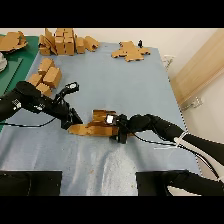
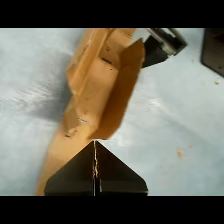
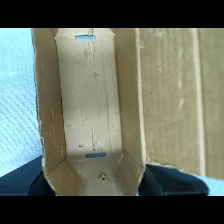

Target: Fold the box.

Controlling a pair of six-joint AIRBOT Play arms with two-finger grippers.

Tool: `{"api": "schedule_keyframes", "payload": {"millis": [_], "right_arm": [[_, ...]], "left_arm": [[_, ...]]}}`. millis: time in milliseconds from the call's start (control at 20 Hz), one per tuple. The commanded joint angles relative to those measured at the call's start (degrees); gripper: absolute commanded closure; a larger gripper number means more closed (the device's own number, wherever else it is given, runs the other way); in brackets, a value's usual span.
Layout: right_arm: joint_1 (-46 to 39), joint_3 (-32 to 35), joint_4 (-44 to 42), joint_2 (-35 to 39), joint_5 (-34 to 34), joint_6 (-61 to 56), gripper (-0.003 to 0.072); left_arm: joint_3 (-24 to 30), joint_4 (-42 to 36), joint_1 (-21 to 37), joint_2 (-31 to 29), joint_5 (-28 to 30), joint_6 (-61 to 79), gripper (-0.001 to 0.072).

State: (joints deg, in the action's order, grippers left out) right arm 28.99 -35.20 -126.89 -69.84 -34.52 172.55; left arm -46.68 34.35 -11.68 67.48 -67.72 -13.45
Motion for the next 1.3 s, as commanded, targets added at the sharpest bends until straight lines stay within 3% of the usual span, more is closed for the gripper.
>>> {"api": "schedule_keyframes", "payload": {"millis": [0,50,400,600,750,900,1100,1250], "right_arm": [[0.04,0.04,0.00,0.04,0.00,-0.02,0.0093],[0.04,0.04,0.00,0.04,0.00,0.00,0.0129],[0.04,0.04,0.02,0.04,-0.04,0.00,0.0129],[0.04,0.04,0.04,0.04,-0.48,0.00,0.0129],[0.04,0.04,0.04,0.04,-0.48,0.00,0.0129],[0.02,0.04,0.04,0.04,-0.48,0.00,0.0129],[0.04,0.04,0.02,0.04,-0.50,0.00,0.0129],[0.04,0.04,0.02,0.04,-0.79,0.00,0.0129]], "left_arm": [[0.04,0.74,-3.06,-0.09,-3.30,-10.14,0.0699],[0.04,0.83,-4.22,-0.09,-2.82,-10.19,0.0699],[0.04,-0.11,-5.86,-0.09,-2.86,-11.43,0.0699],[0.04,-0.68,-6.21,-0.09,-2.91,-23.06,0.0699],[0.09,-1.16,-11.19,-0.02,-3.48,-30.29,0.0699],[-0.15,-1.81,-16.94,1.27,0.35,-31.36,0.0699],[-3.54,-4.00,-11.61,7.23,3.10,-29.42,0.0699],[-7.39,-17.53,-6.16,13.27,-1.81,-22.64,0.0699]]}}
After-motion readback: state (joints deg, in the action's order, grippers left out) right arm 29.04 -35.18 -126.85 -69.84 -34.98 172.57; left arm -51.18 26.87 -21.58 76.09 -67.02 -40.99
